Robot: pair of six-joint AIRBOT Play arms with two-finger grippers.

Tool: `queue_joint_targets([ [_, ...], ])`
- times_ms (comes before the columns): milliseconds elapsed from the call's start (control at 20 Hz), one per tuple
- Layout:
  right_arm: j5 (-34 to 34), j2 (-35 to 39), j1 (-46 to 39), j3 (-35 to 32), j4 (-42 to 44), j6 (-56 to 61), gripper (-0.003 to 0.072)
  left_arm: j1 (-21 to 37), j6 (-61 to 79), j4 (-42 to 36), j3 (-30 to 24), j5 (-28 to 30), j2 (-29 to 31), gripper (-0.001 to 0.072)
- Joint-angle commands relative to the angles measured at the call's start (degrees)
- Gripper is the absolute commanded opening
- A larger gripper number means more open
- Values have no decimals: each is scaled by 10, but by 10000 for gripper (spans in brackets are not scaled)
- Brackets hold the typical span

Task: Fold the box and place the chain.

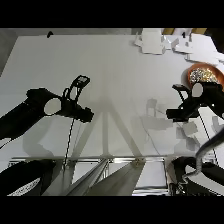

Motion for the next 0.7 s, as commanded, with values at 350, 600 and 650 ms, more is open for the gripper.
queue_joint_targets([
  [350,51,1,0,64,5,-29,23,0,0,0,0,0,0,391],
  [600,101,1,-1,193,-52,-147,23,0,0,0,0,0,0,391],
  [650,68,1,-1,198,-103,-144,23,0,0,0,0,0,0,391],
])
